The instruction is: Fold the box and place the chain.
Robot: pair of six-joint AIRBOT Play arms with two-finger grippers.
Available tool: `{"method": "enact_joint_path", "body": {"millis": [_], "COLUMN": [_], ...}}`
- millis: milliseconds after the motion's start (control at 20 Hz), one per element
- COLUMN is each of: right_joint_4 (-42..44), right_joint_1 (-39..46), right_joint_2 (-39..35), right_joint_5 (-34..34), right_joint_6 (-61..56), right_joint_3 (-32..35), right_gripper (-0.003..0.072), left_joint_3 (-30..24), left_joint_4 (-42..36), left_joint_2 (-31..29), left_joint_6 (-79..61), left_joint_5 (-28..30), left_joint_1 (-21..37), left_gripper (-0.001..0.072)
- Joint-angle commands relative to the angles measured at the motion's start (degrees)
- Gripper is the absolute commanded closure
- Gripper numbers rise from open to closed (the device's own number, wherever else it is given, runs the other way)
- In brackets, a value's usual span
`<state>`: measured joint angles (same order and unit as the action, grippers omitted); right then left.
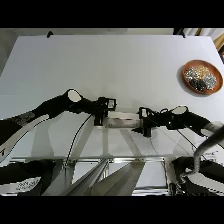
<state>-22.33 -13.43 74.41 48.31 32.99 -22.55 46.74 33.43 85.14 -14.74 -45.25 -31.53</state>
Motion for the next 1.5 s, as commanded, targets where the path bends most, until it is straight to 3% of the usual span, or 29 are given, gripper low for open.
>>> {"method": "enact_joint_path", "body": {"millis": [0,700,750,800,850,900,1100,1450], "right_joint_4": [-0.1,-0.1,-0.1,-0.1,-0.1,-0.1,-0.1,-0.1], "right_joint_1": [-0.1,-0.1,-0.1,-0.1,-0.1,-0.1,-0.1,-0.1], "right_joint_2": [0.0,0.0,0.0,0.0,0.0,0.0,0.0,0.0], "right_joint_5": [0.3,0.3,0.3,0.3,0.3,0.3,0.3,0.3], "right_joint_6": [0.0,0.0,0.0,0.0,0.0,0.0,0.0,0.0], "right_joint_3": [0.0,0.0,0.0,0.0,0.0,0.0,0.0,0.0], "right_gripper": [0.0349,0.0349,0.0349,0.0349,0.0349,0.0349,0.0349,0.0349], "left_joint_3": [0.0,0.0,0.0,0.0,0.0,0.0,0.0,0.0], "left_joint_4": [0.0,0.1,0.0,0.3,1.0,1.1,5.7,28.7], "left_joint_2": [0.0,0.0,-0.1,-0.3,-0.7,-1.3,-5.1,-12.7], "left_joint_6": [0.0,0.0,0.0,0.0,0.0,0.0,1.4,25.1], "left_joint_5": [0.0,0.0,0.0,0.0,0.0,0.1,0.0,-4.3], "left_joint_1": [0.0,0.0,0.0,0.0,0.0,0.0,0.0,0.2], "left_gripper": [0.0698,0.0696,0.0674,0.0514,0.0287,0.0133,0.0127,0.0129]}}
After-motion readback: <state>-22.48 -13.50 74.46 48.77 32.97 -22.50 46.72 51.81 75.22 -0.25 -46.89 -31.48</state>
